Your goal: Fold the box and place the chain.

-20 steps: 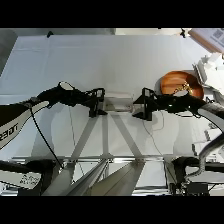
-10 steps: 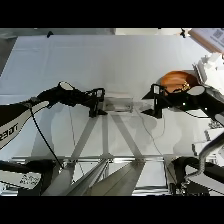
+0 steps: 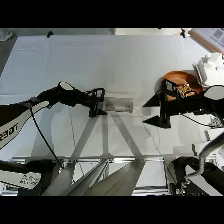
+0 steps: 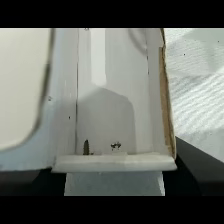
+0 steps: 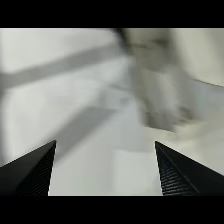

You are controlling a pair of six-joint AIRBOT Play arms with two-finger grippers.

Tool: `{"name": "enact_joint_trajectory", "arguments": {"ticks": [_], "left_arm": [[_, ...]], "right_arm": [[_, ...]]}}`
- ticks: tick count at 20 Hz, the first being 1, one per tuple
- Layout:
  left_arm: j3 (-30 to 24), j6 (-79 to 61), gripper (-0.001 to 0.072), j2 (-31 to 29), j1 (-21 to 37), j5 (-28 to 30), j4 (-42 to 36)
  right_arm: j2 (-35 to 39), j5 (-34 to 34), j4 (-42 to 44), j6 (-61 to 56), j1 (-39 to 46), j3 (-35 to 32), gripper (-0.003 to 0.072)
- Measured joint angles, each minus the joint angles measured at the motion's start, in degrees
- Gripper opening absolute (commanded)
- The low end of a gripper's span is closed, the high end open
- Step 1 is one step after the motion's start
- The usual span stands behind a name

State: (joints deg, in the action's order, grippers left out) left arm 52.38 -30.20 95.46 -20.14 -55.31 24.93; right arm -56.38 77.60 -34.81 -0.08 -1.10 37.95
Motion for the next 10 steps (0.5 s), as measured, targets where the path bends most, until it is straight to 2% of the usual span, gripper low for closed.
{"name": "enact_joint_trajectory", "arguments": {"ticks": [5,9,10], "left_arm": [[0.0,0.0,0.0387,0.0,0.0,0.0,0.0],[0.0,0.0,0.0387,0.0,0.0,0.0,0.0],[0.0,0.0,0.0387,0.0,0.0,0.0,0.0]], "right_arm": [[0.8,8.6,2.9,-1.2,0.0,0.0,0.0719],[1.0,10.4,3.6,-1.5,0.0,0.0,0.0714],[1.0,10.2,3.8,-1.5,0.0,0.0,0.0683]]}}
